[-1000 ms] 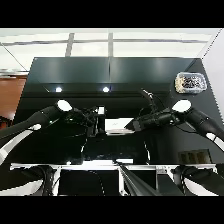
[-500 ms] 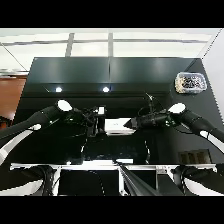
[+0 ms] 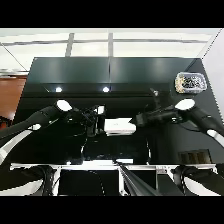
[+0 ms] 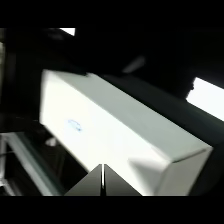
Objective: Fold the box and place the chain.
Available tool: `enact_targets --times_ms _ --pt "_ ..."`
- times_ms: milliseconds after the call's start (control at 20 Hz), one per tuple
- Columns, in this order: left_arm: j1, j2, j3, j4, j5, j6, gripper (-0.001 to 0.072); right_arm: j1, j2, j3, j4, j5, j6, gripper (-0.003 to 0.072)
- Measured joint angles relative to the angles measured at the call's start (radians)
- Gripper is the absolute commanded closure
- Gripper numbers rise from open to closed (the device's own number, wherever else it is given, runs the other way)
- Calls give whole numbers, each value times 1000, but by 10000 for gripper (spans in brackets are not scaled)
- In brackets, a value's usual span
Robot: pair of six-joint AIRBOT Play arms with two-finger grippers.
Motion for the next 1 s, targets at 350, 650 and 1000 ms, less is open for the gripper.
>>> enact_targets --times_ms 350,650,1000 --pt "14 116 0 94 -28 -129 -5 -323 285 30 -129 162 64 673" --pt "-109 144 102 55 -23 -269 0 -436 352 33 -224 184 116 673" --pt "-232 -74 312 77 23 -442 0 -452 361 34 -245 182 124 673"
